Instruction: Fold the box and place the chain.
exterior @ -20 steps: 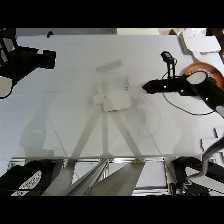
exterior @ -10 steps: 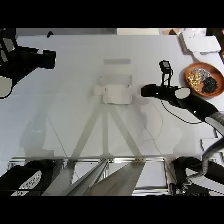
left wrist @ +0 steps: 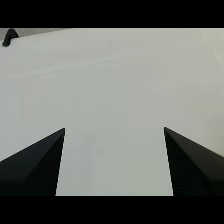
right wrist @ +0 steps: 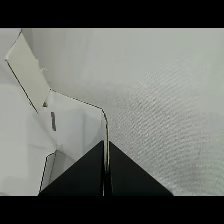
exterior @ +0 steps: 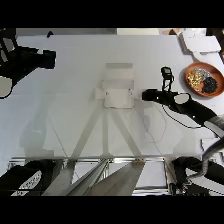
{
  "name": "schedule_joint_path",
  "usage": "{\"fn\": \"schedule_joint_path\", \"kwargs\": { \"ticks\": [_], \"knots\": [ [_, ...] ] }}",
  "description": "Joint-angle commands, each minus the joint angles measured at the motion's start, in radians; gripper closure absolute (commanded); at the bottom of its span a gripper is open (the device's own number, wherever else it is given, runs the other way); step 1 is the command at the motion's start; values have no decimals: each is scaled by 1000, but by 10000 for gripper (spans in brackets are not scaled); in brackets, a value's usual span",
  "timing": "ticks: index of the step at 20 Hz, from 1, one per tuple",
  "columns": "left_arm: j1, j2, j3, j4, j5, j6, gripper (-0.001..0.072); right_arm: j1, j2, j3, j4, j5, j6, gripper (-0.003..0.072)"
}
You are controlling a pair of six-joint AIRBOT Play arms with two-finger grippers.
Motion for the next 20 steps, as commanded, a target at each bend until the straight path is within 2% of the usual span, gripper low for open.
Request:
{"fn": "schedule_joint_path", "kwargs": {
  "ticks": [1, 12, 16, 19, 20],
  "knots": [
    [0, 1, 1, 0, 0, 0, 14, 1, 6, -3, 21, 8, 1, 680],
    [0, 1, 1, 0, 0, 0, 14, 1, 6, -3, 21, 25, 0, 676],
    [0, 1, 1, -48, 2, -36, 14, 1, 6, -3, 21, 25, 0, 676],
    [-3, 0, 1, -77, -26, -52, 15, 1, 6, -3, 21, 25, 0, 676],
    [-4, 0, 1, -93, -63, -52, 16, 1, 6, -3, 21, 25, 0, 676]
  ]
}}
